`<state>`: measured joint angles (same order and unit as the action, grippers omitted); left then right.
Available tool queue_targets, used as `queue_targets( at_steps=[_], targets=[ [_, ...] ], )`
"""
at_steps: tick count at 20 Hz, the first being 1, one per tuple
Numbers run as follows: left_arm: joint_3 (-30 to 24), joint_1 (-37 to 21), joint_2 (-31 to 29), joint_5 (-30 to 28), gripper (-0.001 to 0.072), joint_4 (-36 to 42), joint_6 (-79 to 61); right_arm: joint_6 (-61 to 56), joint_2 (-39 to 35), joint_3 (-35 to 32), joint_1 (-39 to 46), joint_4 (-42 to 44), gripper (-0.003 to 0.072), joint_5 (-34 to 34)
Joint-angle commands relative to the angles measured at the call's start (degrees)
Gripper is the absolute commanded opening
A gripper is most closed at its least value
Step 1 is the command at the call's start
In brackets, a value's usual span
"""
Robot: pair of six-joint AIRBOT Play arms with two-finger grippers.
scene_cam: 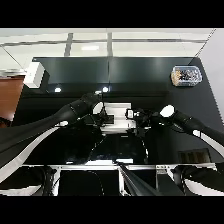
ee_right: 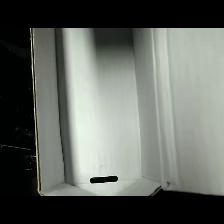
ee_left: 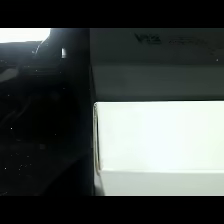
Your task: Fold the box and place the chain.
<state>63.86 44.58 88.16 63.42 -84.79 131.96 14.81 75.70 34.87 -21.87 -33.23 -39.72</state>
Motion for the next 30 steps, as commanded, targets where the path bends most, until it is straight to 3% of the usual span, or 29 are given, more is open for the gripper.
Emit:
queue_targets(
  at_steps=[1,3,4,6,7,10,11,12,13,17,18,19,28,30],
  targets=[
    [0.7,0.1,0.2,-0.1,0.0024,0.2,1.3,0.0,0.0,0.0,-0.1,0.0,0.0312,0.0],
    [1.3,0.1,0.2,-0.2,0.0026,0.0,1.3,0.0,0.0,0.0,-0.1,0.0,0.0312,0.0],
    [1.6,0.0,0.2,-0.3,0.0064,0.0,1.3,0.0,0.0,0.0,-0.1,0.0,0.0312,0.0],
    [1.7,0.0,0.3,-0.2,0.0409,-0.1,1.3,0.0,0.0,0.0,-0.1,0.0,0.0312,0.0],
    [1.7,0.0,0.3,0.0,0.0427,-0.2,1.3,0.0,0.0,0.0,-0.1,0.0,0.0312,0.0],
    [1.7,0.1,0.4,0.2,0.042,-1.3,1.4,0.0,0.0,0.0,-0.1,0.0,0.0312,0.0],
    [1.7,0.1,0.4,0.2,0.0294,-1.7,1.4,0.0,0.0,0.0,-0.1,0.0,0.0312,0.0],
    [1.7,0.0,0.4,0.3,0.0075,-1.7,1.4,0.0,0.0,0.0,-0.1,0.0,0.0312,0.0],
    [1.7,0.0,0.5,0.3,0.0024,-1.5,1.4,0.0,0.0,0.0,-0.1,0.0,0.0312,0.0],
    [1.7,0.1,1.2,1.4,0.0024,-1.5,0.7,0.0,0.0,0.0,0.0,0.0,0.0315,-0.1],
    [1.7,0.0,1.2,1.4,0.0025,-1.5,0.6,-0.1,0.0,0.0,0.0,0.1,0.0422,0.0],
    [1.7,0.0,1.2,1.4,0.0024,-1.7,0.4,-0.1,0.0,0.0,0.0,0.1,0.0674,0.0],
    [1.7,0.0,1.2,1.5,0.0025,-1.9,-1.7,-2.0,-6.6,0.0,0.0,-7.5,0.0675,-3.1],
    [1.7,0.0,1.2,1.6,0.0026,-1.9,-1.7,-2.0,-6.7,0.0,0.0,-7.5,0.0474,-3.4]
  ],
)
